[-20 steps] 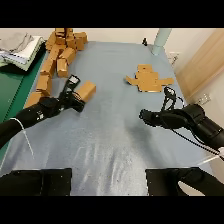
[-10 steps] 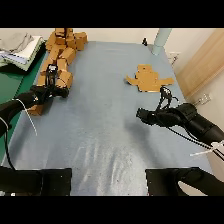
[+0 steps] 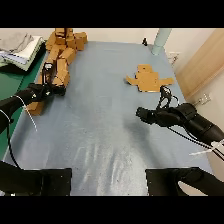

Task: Fold the box.

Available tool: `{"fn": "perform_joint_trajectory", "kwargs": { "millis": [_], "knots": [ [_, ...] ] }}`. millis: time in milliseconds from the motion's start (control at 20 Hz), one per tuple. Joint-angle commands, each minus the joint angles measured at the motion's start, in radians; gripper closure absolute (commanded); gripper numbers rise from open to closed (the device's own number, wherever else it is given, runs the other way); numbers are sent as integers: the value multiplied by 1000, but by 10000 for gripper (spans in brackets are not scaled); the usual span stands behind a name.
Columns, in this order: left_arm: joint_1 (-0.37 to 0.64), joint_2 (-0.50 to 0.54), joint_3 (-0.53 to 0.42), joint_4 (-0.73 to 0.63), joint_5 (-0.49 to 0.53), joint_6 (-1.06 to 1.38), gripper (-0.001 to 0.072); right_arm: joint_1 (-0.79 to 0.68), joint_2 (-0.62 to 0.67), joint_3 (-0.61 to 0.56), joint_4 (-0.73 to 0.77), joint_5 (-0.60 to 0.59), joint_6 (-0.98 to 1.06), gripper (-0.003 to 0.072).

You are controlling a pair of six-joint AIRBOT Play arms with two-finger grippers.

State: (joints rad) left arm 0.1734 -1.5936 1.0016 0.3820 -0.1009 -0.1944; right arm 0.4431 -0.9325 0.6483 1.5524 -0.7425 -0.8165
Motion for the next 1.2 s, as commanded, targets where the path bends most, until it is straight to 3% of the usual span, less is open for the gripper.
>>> {"fn": "perform_joint_trajectory", "kwargs": {
  "millis": [0, 350, 500, 600, 750, 850, 1150],
  "knots": [
    [2, -2, 3, 7, -12, 0, 220, 0, 0, 1, 2, 1, 0, 683],
    [3, 0, 3, 7, -25, -32, 220, 0, 0, 1, 35, 1, 0, 682],
    [34, 23, 3, 11, -124, -115, 221, 0, 0, 1, 43, 1, 0, 682],
    [68, 23, 3, 104, -188, -218, 220, 0, 0, 1, 42, 1, 0, 683],
    [122, 23, 21, 464, -313, -534, 220, 0, 0, 1, 42, 1, 0, 683],
    [134, 23, 45, 611, -352, -674, 220, 0, 0, 1, 42, 1, 0, 683],
    [67, 23, 99, 643, -377, -677, 219, 0, 0, 1, 42, 1, 0, 683]
  ]
}}
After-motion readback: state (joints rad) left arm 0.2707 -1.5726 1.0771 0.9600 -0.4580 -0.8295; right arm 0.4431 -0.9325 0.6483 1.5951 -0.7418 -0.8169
